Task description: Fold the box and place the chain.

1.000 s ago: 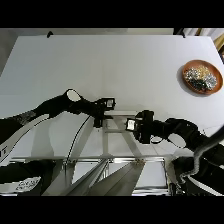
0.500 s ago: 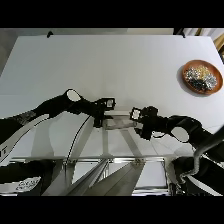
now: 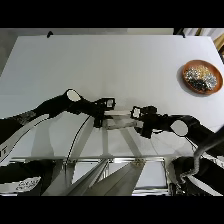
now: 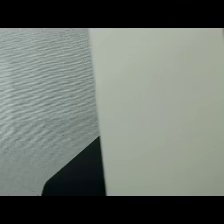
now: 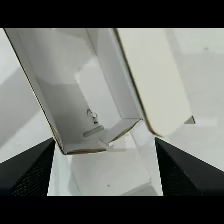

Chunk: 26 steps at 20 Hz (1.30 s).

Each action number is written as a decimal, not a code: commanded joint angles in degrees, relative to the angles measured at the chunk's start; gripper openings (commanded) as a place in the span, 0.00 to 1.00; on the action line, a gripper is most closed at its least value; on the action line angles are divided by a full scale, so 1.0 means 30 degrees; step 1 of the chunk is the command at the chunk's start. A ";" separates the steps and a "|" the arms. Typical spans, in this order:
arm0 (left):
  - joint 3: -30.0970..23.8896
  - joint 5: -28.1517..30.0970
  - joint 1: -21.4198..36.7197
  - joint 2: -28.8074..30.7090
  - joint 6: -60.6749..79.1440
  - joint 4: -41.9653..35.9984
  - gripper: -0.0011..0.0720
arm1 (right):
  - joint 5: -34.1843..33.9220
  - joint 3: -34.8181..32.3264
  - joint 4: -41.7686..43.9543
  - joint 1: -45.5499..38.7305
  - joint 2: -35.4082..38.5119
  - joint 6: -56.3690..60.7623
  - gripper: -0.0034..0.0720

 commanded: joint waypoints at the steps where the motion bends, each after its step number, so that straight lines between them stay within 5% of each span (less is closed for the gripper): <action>1: 0.0007 0.0007 0.0007 0.0007 0.0015 0.0015 0.03 | 0.0095 0.0015 0.1967 -0.0765 -0.0058 -0.3133 0.92; 16: 0.0007 0.0007 0.0007 0.0007 0.0015 0.0015 0.03 | 0.0852 0.0015 0.7388 -0.0758 -0.3293 -0.8845 0.92; 26: 0.0007 0.0007 0.0007 0.0007 0.0015 0.0015 0.03 | 0.1377 0.0015 0.7512 -0.0758 -0.3840 -0.9311 0.88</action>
